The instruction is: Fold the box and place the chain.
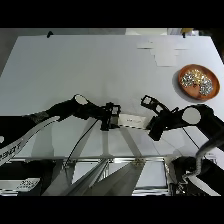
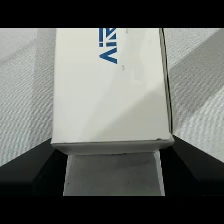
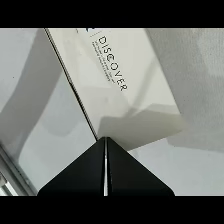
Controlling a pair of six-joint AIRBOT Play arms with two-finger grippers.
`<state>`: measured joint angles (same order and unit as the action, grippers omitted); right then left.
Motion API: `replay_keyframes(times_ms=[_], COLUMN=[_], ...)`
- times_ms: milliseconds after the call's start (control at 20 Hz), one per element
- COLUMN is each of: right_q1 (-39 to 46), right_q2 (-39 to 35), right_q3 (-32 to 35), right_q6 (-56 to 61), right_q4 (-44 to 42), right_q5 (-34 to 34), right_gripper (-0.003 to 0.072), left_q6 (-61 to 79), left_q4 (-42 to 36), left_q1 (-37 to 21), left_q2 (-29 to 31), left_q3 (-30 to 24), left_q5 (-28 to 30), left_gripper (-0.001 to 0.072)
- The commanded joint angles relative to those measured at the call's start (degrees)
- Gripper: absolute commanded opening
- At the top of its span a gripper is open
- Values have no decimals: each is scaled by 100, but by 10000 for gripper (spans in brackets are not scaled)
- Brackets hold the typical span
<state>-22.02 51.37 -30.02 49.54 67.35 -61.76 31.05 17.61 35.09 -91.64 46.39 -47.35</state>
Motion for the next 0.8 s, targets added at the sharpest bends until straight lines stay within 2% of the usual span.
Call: replay_keyframes(times_ms=[0, 150, 300, 450, 600, 750], right_q1=[0, 0, 0, 2, 361, 1353], right_q2=[-35, -190, -367, -446, -444, -444], right_q3=[46, -184, -706, -1185, -1270, -1270], right_q6=[22, 251, 529, 1388, 2258, 2997], right_q4=[9, 11, 85, 844, 1749, 2096], right_q5=[-20, -35, -114, -345, -1145, -2009], right_gripper=[20, 20, 19, 17, 16, 17], left_q6=[-7, -7, -7, -7, -7, -7], left_q4=[0, 2, 0, 2, 2, 0], left_q1=[2, 2, 2, 2, 0, 2], left_q2=[4, 4, 4, 4, 4, 4], left_q3=[2, 4, 2, 2, 2, 2], left_q5=[0, 2, 0, 0, 2, 0], left_gripper=[89, 89, 89, 89, 89, 89])
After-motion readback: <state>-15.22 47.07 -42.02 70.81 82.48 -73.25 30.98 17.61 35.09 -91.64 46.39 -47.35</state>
